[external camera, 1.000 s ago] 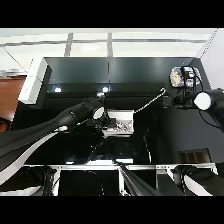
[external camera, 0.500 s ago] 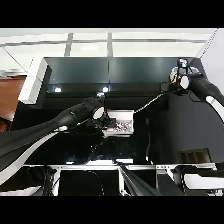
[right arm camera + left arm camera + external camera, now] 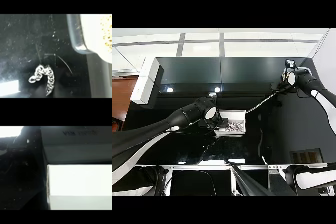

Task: Fold the box and place the chain.

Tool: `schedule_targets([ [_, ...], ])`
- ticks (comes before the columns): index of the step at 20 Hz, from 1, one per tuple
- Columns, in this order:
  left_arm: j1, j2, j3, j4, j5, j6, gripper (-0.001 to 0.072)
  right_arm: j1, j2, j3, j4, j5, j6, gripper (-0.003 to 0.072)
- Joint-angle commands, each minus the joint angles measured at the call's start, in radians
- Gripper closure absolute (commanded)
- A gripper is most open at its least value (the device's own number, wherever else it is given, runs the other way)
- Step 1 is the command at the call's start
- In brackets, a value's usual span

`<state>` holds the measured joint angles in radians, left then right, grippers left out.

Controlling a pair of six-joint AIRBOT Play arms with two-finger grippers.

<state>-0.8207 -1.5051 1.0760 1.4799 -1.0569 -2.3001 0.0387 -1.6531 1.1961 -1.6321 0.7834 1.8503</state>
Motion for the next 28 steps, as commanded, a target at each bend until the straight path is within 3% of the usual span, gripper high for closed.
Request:
schedule_targets([
  [1, 0.001, 0.000, 0.000, 0.000, 0.001, 0.000, 0.0681, 0.000, 0.001, 0.002, 0.028, 0.072, -0.030, 0.0676],
  [6, 0.001, 0.000, 0.000, 0.000, 0.001, 0.000, 0.0681, 0.000, 0.136, 0.002, 0.090, 0.158, -0.160, 0.0669],
  [10, 0.001, 0.000, 0.000, 0.000, 0.001, 0.000, 0.0681, 0.001, 0.404, 0.002, 0.323, 0.301, -0.363, 0.0669],
  [13, 0.001, 0.000, 0.000, 0.000, 0.000, 0.000, 0.0681, 0.003, 0.656, 0.002, 0.460, 0.312, -0.398, 0.0670],
  [17, 0.001, 0.000, 0.000, 0.000, 0.000, 0.000, 0.0681, 0.003, 0.887, 0.008, 0.610, 0.328, -0.398, 0.0670],
  [24, 0.001, 0.000, 0.000, 0.000, 0.000, 0.000, 0.0681, 0.003, 0.953, 0.135, 1.046, 0.332, -0.499, 0.0669],
  [28, 0.001, 0.000, 0.000, 0.000, 0.002, 0.000, 0.0681, 0.063, 0.934, 0.132, 1.103, 0.309, -0.505, 0.0669],
])
